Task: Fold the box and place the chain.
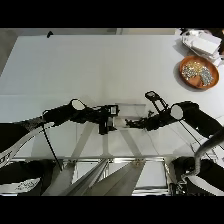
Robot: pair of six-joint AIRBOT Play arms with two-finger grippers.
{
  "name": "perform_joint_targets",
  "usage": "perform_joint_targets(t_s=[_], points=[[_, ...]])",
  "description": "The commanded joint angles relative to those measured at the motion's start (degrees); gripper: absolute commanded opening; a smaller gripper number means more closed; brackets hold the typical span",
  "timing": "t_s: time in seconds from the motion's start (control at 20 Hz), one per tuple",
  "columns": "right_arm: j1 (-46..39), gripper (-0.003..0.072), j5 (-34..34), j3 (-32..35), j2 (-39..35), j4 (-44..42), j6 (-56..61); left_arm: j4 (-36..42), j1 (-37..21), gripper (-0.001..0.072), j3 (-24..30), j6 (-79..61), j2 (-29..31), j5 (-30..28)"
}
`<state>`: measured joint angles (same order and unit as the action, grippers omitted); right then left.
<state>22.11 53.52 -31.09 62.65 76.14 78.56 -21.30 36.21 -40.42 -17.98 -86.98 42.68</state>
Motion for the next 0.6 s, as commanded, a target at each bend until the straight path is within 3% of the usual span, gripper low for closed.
perform_joint_targets(t_s=[0.0,0.35,0.55], points=[[0.09,0.0013,2.01,0.02,-1.62,0.48,0.5,0.0,-0.04,0.0476,-0.02,0.0,0.04,-0.02],[0.09,0.0012,11.13,-3.04,-18.05,0.22,1.2,0.0,-0.04,0.0476,-0.02,0.0,0.04,0.0],[0.09,0.0012,10.29,-7.72,-25.46,-3.63,1.18,0.0,-0.04,0.0476,-0.02,0.0,0.04,-0.02]])
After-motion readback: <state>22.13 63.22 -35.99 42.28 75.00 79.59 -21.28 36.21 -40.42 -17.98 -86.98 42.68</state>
